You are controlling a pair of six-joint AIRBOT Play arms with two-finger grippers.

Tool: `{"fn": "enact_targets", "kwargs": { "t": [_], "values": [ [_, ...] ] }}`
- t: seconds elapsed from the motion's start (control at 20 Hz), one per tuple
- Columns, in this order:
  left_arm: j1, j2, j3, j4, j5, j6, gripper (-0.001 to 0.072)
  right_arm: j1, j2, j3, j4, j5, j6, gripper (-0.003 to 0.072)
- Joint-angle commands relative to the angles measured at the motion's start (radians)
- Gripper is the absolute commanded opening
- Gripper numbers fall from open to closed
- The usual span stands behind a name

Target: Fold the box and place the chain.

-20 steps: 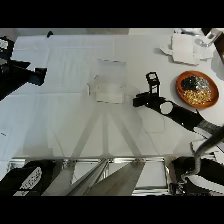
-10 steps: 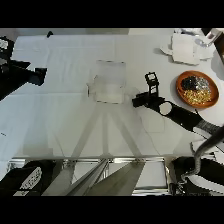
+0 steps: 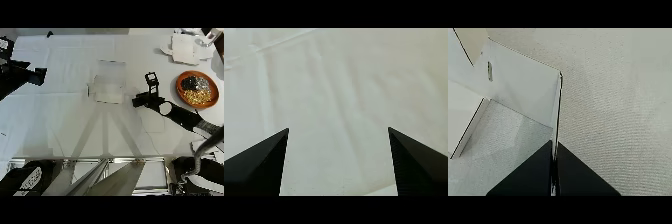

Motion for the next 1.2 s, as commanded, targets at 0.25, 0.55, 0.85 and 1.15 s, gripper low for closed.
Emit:
{"fn": "enact_targets", "kwargs": {
  "t": [0.25,0.55,0.85,1.15],
  "values": [
    [0.000,0.000,0.001,-0.035,-0.005,-0.011,0.0690,0.001,0.000,0.000,0.000,0.000,0.000,0.0007],
    [-0.074,-0.101,0.017,-0.050,0.074,0.085,0.0297,0.001,0.000,0.000,0.000,0.000,0.000,0.0007],
    [-0.191,-0.424,0.343,-0.050,-0.209,0.095,0.0535,0.001,0.000,0.000,0.000,0.000,0.000,0.0007],
    [-0.194,-0.734,0.689,-0.265,-0.668,0.374,0.0636,0.001,0.000,0.000,0.000,0.000,0.000,0.0007]
  ]
}}
